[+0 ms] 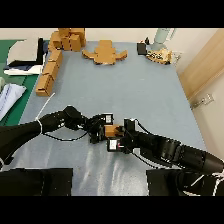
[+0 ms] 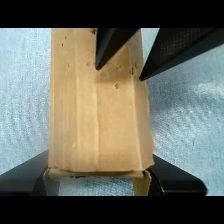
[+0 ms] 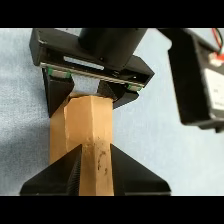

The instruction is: Fold the box.

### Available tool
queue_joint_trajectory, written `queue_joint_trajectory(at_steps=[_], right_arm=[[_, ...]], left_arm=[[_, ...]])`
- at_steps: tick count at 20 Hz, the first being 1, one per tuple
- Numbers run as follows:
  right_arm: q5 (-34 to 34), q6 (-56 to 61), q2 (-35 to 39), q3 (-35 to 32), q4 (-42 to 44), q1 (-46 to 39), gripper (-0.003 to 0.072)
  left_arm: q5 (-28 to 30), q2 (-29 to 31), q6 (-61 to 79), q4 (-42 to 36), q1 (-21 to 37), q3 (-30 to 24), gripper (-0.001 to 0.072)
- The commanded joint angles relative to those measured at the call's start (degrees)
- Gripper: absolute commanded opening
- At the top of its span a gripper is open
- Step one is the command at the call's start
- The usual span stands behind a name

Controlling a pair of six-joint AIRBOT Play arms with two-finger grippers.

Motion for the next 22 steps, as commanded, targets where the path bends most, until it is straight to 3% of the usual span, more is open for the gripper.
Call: queue_joint_trajectory(at_steps=[1,22], right_arm=[[0.5,0.0,-0.1,0.0,-0.7,0.0,0.0259],[1.4,1.5,-2.6,0.0,0.1,-0.3,0.0214]], left_arm=[[0.1,0.0,0.0,0.0,0.0,0.0,0.0519],[0.0,0.0,0.0,0.0,0.0,0.0,0.0519]])
